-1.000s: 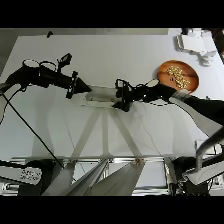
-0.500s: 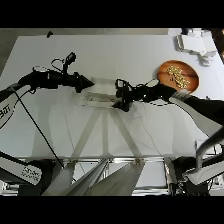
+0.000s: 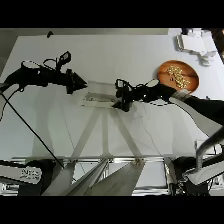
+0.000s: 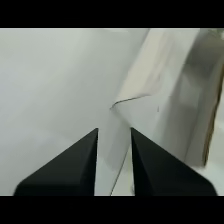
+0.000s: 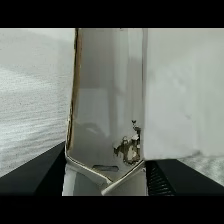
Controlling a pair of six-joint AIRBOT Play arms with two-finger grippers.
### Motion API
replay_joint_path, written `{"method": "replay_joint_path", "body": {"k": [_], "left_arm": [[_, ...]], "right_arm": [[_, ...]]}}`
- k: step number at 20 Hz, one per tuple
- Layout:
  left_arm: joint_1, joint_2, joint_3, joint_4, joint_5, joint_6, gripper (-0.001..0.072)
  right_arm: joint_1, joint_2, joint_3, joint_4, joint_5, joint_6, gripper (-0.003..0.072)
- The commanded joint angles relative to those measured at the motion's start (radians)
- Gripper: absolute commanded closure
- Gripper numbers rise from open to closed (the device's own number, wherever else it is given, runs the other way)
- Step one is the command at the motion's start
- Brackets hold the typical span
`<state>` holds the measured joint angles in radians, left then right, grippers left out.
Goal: Fold the box and place the chain.
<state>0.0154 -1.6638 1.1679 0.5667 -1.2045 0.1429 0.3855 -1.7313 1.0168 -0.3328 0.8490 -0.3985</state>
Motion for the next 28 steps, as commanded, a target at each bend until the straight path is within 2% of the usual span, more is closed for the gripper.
{"method": "replay_joint_path", "body": {"k": [1,3,4,6,9,14,15,16,18,24,26,28], "left_arm": [[0.017,0.033,-0.003,0.237,-0.009,0.087,0.0317],[0.013,0.034,-0.034,0.256,0.032,0.122,0.0185],[0.006,0.034,-0.056,0.253,0.047,0.162,0.0146],[-0.009,0.034,-0.102,0.24,0.084,0.262,0.0147],[-0.022,0.033,-0.164,0.145,0.143,0.381,0.015],[-0.032,0.033,-0.18,0.057,0.133,0.423,0.0158],[-0.036,0.033,-0.18,0.052,0.117,0.423,0.0229],[-0.039,0.033,-0.18,0.053,0.097,0.44,0.0335],[-0.043,0.033,-0.18,0.048,0.07,0.477,0.0431],[-0.055,0.032,-0.18,-0.014,0.054,0.486,0.0459],[-0.055,0.032,-0.18,-0.035,0.05,0.486,0.057],[-0.055,0.032,-0.18,-0.035,0.049,0.486,0.0573]], "right_arm": [[0.0,0.0,0.0,0.0,0.0,0.0,0.0258],[0.0,0.0,0.0,0.0,0.0,0.0,0.0258],[0.0,0.0,0.0,0.0,0.0,0.0,0.0258],[0.0,0.0,0.0,0.0,0.0,0.0,0.0258],[0.0,0.0,0.0,0.0,0.0,0.0,0.0258],[0.0,0.0,0.0,0.0,0.0,0.0,0.0258],[0.0,0.0,0.0,0.0,0.0,0.0,0.0258],[0.0,0.0,0.0,0.0,0.0,0.0,0.0258],[0.0,0.0,0.0,0.0,0.0,0.0,0.0258],[0.0,0.0,0.0,0.0,0.0,0.0,0.0258],[0.0,0.0,0.0,0.0,0.0,0.0,0.0258],[0.0,0.0,0.0,0.0,0.0,0.0,0.0258]]}}
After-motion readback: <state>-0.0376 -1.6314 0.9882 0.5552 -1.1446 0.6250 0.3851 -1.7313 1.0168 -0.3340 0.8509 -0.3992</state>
